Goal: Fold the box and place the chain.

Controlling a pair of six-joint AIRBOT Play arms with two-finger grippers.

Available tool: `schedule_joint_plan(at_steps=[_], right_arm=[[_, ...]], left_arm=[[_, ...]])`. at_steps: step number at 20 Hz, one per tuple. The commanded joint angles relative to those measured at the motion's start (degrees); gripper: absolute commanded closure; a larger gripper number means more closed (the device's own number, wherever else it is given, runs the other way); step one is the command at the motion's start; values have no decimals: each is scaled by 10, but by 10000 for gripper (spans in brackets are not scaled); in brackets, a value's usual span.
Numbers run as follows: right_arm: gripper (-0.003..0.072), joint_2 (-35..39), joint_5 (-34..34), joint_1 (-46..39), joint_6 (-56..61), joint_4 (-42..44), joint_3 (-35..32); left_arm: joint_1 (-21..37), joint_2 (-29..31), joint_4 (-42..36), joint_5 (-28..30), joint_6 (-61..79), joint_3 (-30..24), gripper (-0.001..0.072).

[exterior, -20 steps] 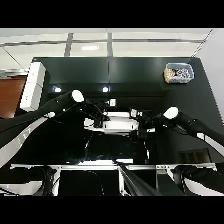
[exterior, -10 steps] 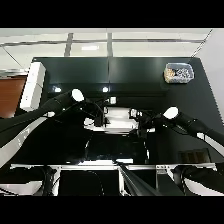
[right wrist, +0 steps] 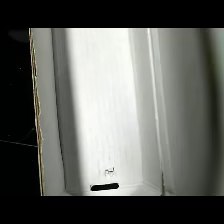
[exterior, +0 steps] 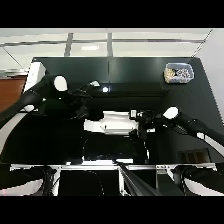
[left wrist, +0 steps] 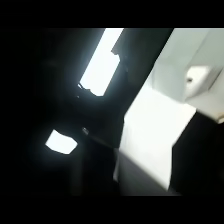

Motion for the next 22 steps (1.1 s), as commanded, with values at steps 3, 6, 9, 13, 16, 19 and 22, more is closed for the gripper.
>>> schedule_joint_plan(at_steps=[3, 6, 9, 13, 16, 19, 22], right_arm=[[630, 0, 14, 0, -11, -3, 0], [629, 0, 12, 0, -11, -2, 0], [630, 0, 3, 0, -4, 0, 0], [630, 0, 1, 0, -2, 0, 0], [630, 0, 0, 0, -2, 0, 0], [630, 0, 1, 0, -2, 0, 0], [630, 0, 0, 0, -2, 1, 0]], left_arm=[[13, 11, -278, -73, -71, -76, 688], [-30, 11, -399, 17, -28, -95, 687], [-34, 11, -470, 141, 5, -94, 688], [-34, -5, -430, 231, 1, -94, 688], [-34, -39, -340, 206, -71, -94, 688], [-39, -58, -326, 193, -75, -96, 688], [-54, -59, -322, 186, -68, -96, 688]])
